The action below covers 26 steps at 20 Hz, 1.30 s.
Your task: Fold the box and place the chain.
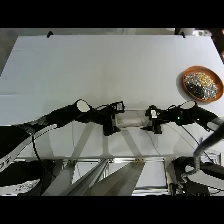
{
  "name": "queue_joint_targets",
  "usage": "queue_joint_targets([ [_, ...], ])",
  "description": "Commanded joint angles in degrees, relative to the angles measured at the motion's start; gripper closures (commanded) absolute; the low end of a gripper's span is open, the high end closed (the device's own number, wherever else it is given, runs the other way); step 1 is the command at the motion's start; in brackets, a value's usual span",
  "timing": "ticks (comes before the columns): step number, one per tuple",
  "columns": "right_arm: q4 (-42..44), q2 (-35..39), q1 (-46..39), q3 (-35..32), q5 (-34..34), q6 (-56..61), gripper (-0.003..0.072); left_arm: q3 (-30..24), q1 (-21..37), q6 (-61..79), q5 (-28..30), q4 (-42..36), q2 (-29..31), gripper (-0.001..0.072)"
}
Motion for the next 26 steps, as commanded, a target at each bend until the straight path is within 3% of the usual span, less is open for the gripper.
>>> queue_joint_targets([
  [1, 0.0, 0.0, 0.0, 0.0, 0.0, 0.0, 0.0229, 0.0, 0.0, 0.0, 0.0, -0.1, 0.0, 0.0272],
  [15, 0.5, 0.0, 0.0, 0.0, 1.7, 0.0, 0.0229, 0.0, 0.0, 0.1, 3.7, 0.0, 0.0, 0.0272],
  [23, 2.7, 0.1, 0.0, 0.0, 2.9, 2.9, 0.0307, 0.0, 0.0, 0.1, 3.7, 0.0, 0.0, 0.0272],
  [24, 2.7, 0.1, 0.0, 0.0, 3.1, 4.2, 0.0269, 0.0, 0.0, 0.1, 3.7, 0.0, 0.0, 0.0272],
  [26, 2.7, 0.7, 0.0, 0.0, 3.1, 5.9, 0.0111, 0.0, 0.0, 0.1, 3.7, 0.0, 0.0, 0.0272],
])
